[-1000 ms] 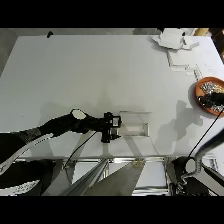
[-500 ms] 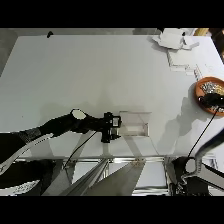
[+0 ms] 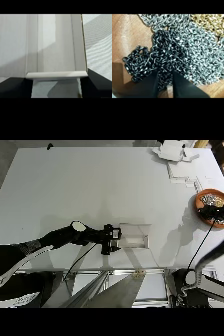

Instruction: Fold the box and place the chain.

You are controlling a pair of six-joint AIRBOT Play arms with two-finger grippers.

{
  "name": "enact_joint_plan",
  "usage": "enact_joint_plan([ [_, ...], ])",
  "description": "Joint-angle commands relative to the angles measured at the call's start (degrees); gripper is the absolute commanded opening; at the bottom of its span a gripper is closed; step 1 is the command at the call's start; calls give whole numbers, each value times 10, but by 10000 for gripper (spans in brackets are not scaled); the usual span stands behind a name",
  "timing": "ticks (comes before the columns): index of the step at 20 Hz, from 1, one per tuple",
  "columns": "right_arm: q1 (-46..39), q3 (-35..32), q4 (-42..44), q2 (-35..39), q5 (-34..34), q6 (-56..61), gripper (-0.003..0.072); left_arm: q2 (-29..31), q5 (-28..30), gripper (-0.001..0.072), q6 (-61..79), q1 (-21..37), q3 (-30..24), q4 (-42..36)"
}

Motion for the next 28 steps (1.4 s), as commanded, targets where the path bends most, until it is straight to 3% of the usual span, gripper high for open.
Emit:
enact_joint_plan([
  [1,0,0,10,-2,10,0,87,0,0,276,0,0,0,0],
  [2,0,0,10,-1,21,0,45,0,0,276,0,0,0,0],
  [5,0,0,11,15,58,-14,22,0,0,276,0,0,0,0],
  [14,23,0,66,176,129,-54,20,0,0,276,0,0,0,0],
  [24,210,0,260,422,371,-186,20,0,0,276,0,0,0,0],
  [28,317,0,315,478,455,-212,21,0,0,276,0,0,0,0],
])
